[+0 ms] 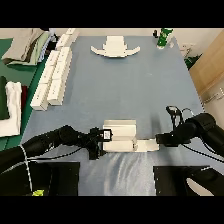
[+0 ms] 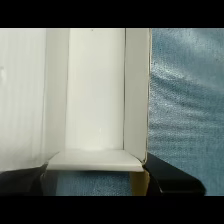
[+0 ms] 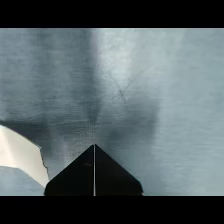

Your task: Fold the box.

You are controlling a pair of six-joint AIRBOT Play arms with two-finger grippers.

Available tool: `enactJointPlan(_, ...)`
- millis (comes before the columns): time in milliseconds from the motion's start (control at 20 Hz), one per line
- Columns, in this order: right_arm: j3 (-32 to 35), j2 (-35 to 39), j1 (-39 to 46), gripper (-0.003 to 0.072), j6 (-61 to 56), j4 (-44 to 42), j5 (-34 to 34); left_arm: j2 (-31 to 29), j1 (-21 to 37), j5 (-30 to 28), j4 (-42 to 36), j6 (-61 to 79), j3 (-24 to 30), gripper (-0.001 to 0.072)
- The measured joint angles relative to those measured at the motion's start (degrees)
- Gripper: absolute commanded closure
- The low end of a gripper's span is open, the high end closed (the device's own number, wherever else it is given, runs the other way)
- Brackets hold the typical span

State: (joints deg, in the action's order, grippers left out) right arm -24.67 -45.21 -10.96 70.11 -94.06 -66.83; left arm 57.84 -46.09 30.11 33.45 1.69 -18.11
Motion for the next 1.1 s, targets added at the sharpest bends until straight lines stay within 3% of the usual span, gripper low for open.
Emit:
enactJointPlan(350,3.3,1.3,3.3,0.0684,12.3,-21.7,3.2,0.0,0.0,0.0,0.0,0.0,0.0,0.0183)
enactJointPlan(850,3.7,4.0,3.7,0.0673,16.2,-30.1,4.9,0.0,0.0,0.0,0.0,0.0,0.0,0.0183)
enactJointPlan(950,3.6,4.0,3.7,0.0442,16.4,-31.7,5.1,0.0,0.0,0.0,0.0,0.0,0.0,0.0183)
enactJointPlan(1100,2.8,4.1,3.7,0.0441,16.5,-33.3,5.1,0.0,0.0,0.0,0.0,0.0,0.0,0.0183)
